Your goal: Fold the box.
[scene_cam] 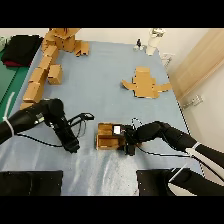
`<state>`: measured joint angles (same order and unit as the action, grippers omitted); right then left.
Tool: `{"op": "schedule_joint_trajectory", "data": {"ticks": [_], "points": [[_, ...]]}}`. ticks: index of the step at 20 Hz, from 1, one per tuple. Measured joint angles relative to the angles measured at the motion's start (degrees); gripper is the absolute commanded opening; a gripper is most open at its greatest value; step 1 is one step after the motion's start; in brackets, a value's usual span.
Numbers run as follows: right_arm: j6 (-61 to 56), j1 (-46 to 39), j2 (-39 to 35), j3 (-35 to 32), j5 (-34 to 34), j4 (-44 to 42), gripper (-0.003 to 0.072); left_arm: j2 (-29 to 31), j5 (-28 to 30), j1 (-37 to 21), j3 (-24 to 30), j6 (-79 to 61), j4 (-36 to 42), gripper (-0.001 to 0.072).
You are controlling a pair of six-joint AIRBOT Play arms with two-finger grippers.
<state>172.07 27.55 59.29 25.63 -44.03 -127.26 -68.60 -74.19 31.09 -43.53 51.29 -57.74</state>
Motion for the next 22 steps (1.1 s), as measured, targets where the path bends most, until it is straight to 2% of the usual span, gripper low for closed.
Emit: {"op": "schedule_joint_trajectory", "data": {"ticks": [3, 6, 7, 8, 9, 16, 22], "points": [[0.0, -0.02, -0.02, 0.0, 0.0, 0.0, 0.0446, 0.87, 11.32, -3.17, 2.12, -21.31, 4.61, 0.0012], [-0.02, 0.04, -0.04, 0.0, -0.02, 0.17, 0.0446, 1.29, 20.92, -1.6, 3.21, -38.45, 6.95, 0.0014], [0.0, 0.04, -0.04, 0.0, -0.02, 0.2, 0.0446, 1.38, 22.58, -1.01, 3.5, -42.49, 7.65, 0.0048], [-0.02, 0.04, -0.04, 0.0, -0.04, 0.22, 0.0446, 1.46, 24.09, -0.96, 3.87, -45.75, 8.55, 0.0438], [-0.02, 0.04, -0.04, 0.0, -0.07, 0.24, 0.0446, 1.46, 25.44, -1.14, 4.52, -48.13, 9.57, 0.0692], [0.0, 0.04, -0.04, 0.0, -0.11, 0.61, 0.0446, 1.53, 26.71, -4.46, 12.04, -62.16, 24.0, 0.0698], [0.0, 0.04, -0.04, 0.0, -0.13, 0.63, 0.0446, 1.4, 33.99, 0.83, 13.55, -66.01, 30.12, 0.0698]]}}
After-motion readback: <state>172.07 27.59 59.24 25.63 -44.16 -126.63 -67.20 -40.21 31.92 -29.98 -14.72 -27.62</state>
